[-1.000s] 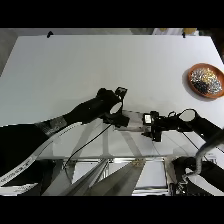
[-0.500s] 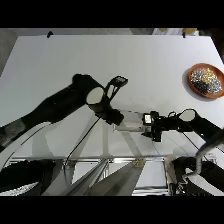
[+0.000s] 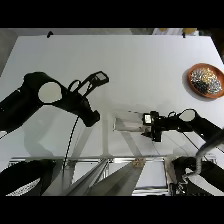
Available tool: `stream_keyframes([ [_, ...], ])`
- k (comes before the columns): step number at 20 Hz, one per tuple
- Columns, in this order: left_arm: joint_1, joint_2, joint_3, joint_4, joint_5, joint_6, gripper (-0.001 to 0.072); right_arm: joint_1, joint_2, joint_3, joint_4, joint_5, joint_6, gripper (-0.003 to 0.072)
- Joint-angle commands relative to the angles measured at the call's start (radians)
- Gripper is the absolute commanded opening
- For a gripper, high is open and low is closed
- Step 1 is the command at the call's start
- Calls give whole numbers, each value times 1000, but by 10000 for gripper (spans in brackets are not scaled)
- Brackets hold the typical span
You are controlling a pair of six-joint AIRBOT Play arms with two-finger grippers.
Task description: Fold the box and place the chain.
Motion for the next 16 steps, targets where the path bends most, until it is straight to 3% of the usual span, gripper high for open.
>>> stream_keyframes([
  [1,61,-11,-164,-180,199,608,598,0,1,1,0,0,0,435],
  [4,56,-83,-194,-304,272,880,567,0,1,1,1,0,0,435],
  [7,56,-177,-194,-347,336,963,559,0,1,1,1,0,0,435],
  [8,56,-209,-194,-358,360,1004,598,0,1,1,0,0,0,435],
  [9,56,-240,-194,-358,366,1059,704,0,1,1,0,0,0,435],
  [13,63,-299,-194,-373,314,1308,698,0,1,1,0,0,0,435],
  [16,96,-308,-196,-526,314,1427,698,0,1,1,0,0,0,435],
])
